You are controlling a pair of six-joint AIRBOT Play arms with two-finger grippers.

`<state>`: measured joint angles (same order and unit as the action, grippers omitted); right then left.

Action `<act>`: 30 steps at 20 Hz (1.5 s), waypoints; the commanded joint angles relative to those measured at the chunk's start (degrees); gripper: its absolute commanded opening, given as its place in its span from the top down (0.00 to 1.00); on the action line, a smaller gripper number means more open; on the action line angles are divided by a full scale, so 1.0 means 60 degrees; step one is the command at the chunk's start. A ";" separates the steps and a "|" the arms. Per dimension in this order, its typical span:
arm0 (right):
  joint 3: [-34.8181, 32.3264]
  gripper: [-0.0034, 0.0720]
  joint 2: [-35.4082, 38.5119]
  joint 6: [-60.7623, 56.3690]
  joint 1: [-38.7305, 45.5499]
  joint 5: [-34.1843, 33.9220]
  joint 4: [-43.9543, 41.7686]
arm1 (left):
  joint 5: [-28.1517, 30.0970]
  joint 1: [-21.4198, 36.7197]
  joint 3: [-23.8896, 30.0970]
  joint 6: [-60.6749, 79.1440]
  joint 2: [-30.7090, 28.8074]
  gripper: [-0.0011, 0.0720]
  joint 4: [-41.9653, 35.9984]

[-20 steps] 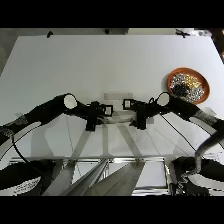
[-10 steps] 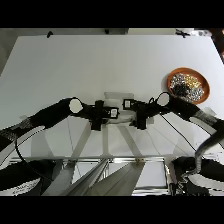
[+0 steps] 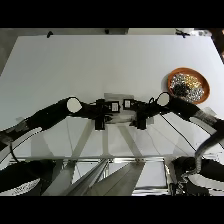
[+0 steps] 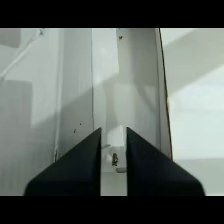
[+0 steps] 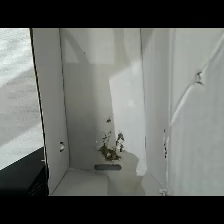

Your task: Fold the box and place the chain.

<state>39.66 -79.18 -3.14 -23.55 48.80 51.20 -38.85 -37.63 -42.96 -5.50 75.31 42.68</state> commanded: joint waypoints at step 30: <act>-0.0004 0.41 0.0000 0.0004 -0.0004 0.0004 -0.0004 | -0.2277 0.2860 0.0739 -1.0655 0.0379 0.98 0.1450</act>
<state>39.66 -79.18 -3.11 -23.55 48.80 51.20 -54.70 -19.55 -38.52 -69.67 76.01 52.66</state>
